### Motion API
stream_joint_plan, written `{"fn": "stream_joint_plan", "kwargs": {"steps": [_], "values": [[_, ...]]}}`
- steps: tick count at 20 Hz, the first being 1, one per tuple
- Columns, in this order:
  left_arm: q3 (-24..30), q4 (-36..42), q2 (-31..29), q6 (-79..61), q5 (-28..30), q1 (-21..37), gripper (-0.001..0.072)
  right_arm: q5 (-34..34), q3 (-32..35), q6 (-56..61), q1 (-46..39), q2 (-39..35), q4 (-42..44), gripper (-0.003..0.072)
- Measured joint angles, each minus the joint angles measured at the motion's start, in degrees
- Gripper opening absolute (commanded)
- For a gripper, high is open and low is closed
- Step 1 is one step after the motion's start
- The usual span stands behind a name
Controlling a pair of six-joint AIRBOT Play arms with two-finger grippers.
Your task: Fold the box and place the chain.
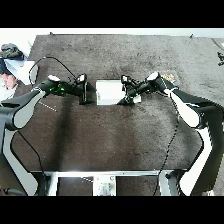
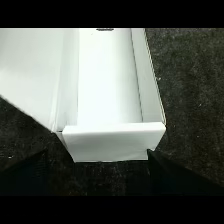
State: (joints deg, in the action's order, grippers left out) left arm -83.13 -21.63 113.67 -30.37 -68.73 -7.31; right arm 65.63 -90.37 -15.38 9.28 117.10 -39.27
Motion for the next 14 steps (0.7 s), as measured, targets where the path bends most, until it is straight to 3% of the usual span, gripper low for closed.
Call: {"fn": "stream_joint_plan", "kwargs": {"steps": [10, 14], "values": [[0.0, -3.4, 0.0, 1.0, -1.9, 0.0, 0.0715, -0.1, 0.0, -0.1, 0.0, 0.0, -0.1, 0.0346], [0.0, -0.2, 0.0, 0.8, -2.3, -0.2, 0.0714, -0.1, 0.0, -0.1, 0.0, 0.0, 0.0, 0.0346]]}}
